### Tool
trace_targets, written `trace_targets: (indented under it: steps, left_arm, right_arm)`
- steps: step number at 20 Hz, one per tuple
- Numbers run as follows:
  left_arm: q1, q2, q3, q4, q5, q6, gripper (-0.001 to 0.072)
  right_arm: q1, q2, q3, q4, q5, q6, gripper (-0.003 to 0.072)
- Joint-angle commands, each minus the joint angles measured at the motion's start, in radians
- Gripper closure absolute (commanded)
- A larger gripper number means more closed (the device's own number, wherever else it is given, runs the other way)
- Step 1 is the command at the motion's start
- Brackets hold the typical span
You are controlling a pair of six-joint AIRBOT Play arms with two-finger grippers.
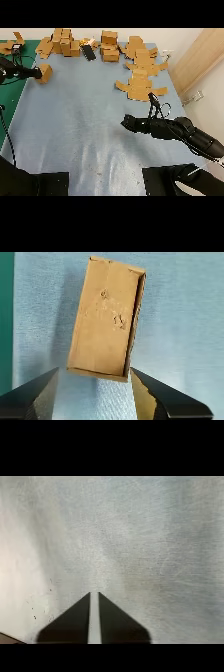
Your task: Fold the box.
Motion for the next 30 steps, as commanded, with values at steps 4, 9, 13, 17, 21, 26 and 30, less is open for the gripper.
trace_targets:
  steps: [4,9,13,17,21,26,30]
  left_arm:
    - [-0.007,0.168,0.018,-0.024,-0.164,0.007,0.07]
    - [-0.104,0.249,-0.002,-0.018,-0.392,0.064,0.0703]
    - [-0.251,0.404,-0.252,-0.018,-0.389,0.075,0.0705]
    - [-0.439,0.645,-0.636,-0.018,-0.265,0.087,0.0704]
    - [-0.61,0.738,-0.807,-0.021,-0.263,0.033,0.0703]
    - [-0.74,0.737,-0.822,-0.025,-0.248,-0.05,0.0702]
    - [-0.746,0.737,-0.822,-0.025,-0.306,-0.064,0.07]
  right_arm:
    - [-0.003,-0.036,0.004,-0.003,-0.002,-0.088,0.0615]
    - [-0.032,-0.201,0.139,-0.007,-0.103,-0.294,0.0682]
    - [-0.124,-0.345,0.354,-0.026,-0.332,-0.472,0.0683]
    - [-0.127,-0.401,0.437,-0.037,-0.397,-0.547,0.0683]
    - [-0.121,-0.458,0.437,-0.04,-0.436,-0.584,0.0682]
    - [-0.121,-0.495,0.437,-0.031,-0.456,-0.596,0.0682]
    - [-0.121,-0.496,0.437,-0.03,-0.481,-0.594,0.0682]
